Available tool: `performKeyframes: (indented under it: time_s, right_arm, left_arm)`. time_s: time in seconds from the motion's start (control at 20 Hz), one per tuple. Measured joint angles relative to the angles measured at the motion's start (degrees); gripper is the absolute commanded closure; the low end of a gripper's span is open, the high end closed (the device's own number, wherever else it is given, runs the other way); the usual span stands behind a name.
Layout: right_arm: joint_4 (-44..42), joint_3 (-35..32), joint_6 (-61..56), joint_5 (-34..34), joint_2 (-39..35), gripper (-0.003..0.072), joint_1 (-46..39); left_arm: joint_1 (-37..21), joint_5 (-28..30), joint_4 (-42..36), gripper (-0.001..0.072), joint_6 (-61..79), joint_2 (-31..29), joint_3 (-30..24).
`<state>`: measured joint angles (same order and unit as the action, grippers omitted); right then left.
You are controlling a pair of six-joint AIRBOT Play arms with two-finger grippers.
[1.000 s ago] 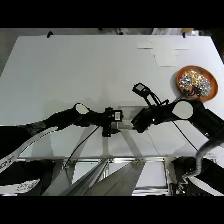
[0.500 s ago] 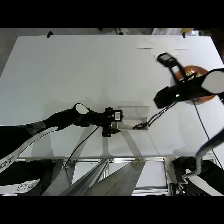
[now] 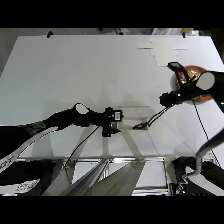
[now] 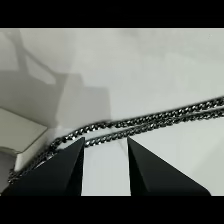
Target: Fold the box and place the chain.
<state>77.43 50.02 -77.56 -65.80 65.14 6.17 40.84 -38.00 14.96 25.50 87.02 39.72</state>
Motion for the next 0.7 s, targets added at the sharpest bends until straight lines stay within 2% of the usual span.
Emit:
performKeyframes:
  time_s: [0.4, 0.7]
  right_arm:
    - [1.6, -3.3, -1.2, 2.2, 7.1, 0.0484, 3.2]
    - [2.4, -3.7, -2.5, 3.4, 8.9, 0.0483, 4.4]
  left_arm:
    - [0.0, 0.0, 0.0, 0.0435, 0.0, 0.0, 0.0]
    - [0.0, 0.0, 0.0, 0.0435, 0.0, 0.0, 0.0]
